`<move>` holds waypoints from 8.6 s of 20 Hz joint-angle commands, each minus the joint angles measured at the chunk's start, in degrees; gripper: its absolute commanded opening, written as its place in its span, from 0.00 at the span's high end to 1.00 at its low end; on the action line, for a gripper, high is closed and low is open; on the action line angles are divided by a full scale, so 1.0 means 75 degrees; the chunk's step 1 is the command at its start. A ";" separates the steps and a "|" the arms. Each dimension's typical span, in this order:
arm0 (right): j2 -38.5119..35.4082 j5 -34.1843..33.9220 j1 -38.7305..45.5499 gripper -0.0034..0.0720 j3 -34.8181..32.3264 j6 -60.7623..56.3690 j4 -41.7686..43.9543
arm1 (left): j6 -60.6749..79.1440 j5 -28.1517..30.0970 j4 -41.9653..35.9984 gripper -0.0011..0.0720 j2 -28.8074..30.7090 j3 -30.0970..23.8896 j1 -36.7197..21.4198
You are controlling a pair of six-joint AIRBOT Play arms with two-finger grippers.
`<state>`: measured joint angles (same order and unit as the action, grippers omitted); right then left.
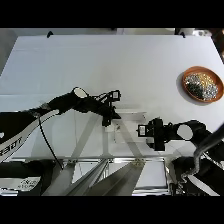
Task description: Fold the box and place the chain.
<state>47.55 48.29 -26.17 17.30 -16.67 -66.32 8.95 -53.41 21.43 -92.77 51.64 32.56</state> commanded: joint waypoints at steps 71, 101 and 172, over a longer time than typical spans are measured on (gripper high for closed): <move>0.1411 -0.0574 0.2124 0.07 0.0851 0.4733 0.3048 | 0.0003 0.0000 0.0000 0.97 0.0000 -0.0003 0.0006; 0.2713 0.0484 0.2127 0.13 0.0854 0.5307 0.3899 | 0.0003 0.0000 0.0000 0.97 0.0000 -0.0003 0.0006; 0.2786 -0.0131 0.2124 0.33 0.0851 0.5490 0.4042 | -0.0216 -0.0125 0.0067 0.11 0.0087 0.0000 -0.0163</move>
<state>68.51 47.20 -10.28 23.68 24.73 -36.05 7.51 -53.41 21.82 -92.53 51.62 32.03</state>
